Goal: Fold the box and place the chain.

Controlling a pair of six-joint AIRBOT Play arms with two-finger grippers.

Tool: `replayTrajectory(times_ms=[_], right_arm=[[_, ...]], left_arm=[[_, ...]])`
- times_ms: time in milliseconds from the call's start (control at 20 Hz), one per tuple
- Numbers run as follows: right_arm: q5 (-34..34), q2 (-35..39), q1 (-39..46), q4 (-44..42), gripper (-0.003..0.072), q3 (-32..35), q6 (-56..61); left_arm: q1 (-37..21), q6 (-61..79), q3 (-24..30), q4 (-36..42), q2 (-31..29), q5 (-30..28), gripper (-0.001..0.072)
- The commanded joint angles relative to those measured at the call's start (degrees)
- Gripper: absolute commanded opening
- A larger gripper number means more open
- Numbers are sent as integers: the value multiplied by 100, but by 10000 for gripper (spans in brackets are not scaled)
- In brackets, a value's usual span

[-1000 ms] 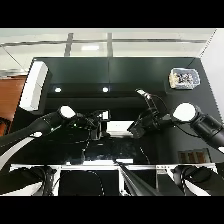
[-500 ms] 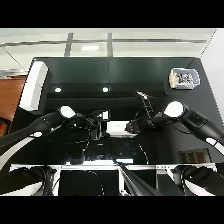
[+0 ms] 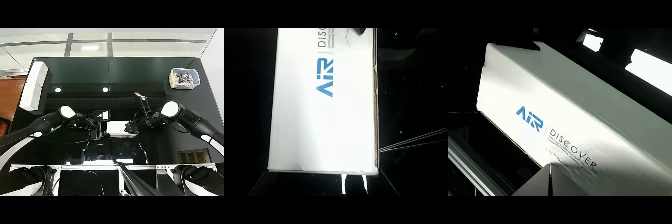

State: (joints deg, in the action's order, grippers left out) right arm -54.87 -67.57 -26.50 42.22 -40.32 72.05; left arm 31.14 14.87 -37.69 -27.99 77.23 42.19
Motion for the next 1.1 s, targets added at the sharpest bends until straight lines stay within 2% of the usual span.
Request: replayTrajectory(times_ms=[0, 200, 350, 500, 650, 850, 1050], right_arm=[[26, -11, -2, 184, 13, 4, 17], [269, -9, -2, 238, 13, 2, 17], [70, 57, 37, 229, 13, -68, -13], [-308, 483, 234, 267, 12, -356, -116], [-651, 1220, 743, 614, 13, -568, -111], [-739, 1954, 1580, 1991, 12, -568, 57], [-435, 1963, 1834, 3611, 12, -417, 396]], left_arm=[[2, 2, -4, -2, 4, 0, 464], [2, 2, -4, -2, 4, 0, 464], [2, 2, -4, -2, 4, 0, 464], [2, 2, -4, -2, 4, 0, 464], [2, 2, -4, -2, 4, 0, 464], [2, 2, -4, -2, 4, 0, 464], [2, 2, -4, -2, 4, 0, 464]])
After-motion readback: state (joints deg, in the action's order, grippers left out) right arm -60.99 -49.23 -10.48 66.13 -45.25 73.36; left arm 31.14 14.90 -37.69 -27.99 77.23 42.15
